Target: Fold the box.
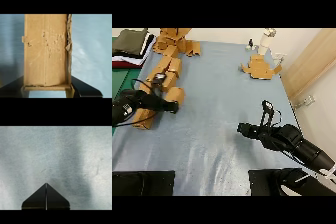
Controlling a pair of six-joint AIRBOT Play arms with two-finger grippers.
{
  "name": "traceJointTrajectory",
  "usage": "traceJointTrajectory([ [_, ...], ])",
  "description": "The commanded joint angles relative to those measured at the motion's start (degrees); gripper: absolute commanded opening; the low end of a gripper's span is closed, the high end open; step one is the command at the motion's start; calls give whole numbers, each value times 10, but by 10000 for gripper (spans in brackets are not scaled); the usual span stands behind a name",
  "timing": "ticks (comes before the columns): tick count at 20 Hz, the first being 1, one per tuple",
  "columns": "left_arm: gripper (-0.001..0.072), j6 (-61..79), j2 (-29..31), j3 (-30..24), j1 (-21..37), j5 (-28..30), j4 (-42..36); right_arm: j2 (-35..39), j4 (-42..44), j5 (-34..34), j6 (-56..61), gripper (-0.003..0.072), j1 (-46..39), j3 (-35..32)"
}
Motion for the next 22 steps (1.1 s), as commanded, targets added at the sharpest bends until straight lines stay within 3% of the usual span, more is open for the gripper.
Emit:
traceJointTrajectory([
  [1, 465, -48, -24, 10, 79, -8, 26, -2, -17, 6, 2, 3, 0, 0],
  [7, 465, -47, -80, 34, 87, -65, 26, -2, -25, 7, 1, 3, 0, 0],
  [16, 465, -47, -187, 164, 73, -87, 21, -2, -38, 7, -3, 3, 0, 0],
  [22, 466, -47, -215, 178, 73, -73, 22, -2, -40, 7, -3, 3, 0, 0],
])
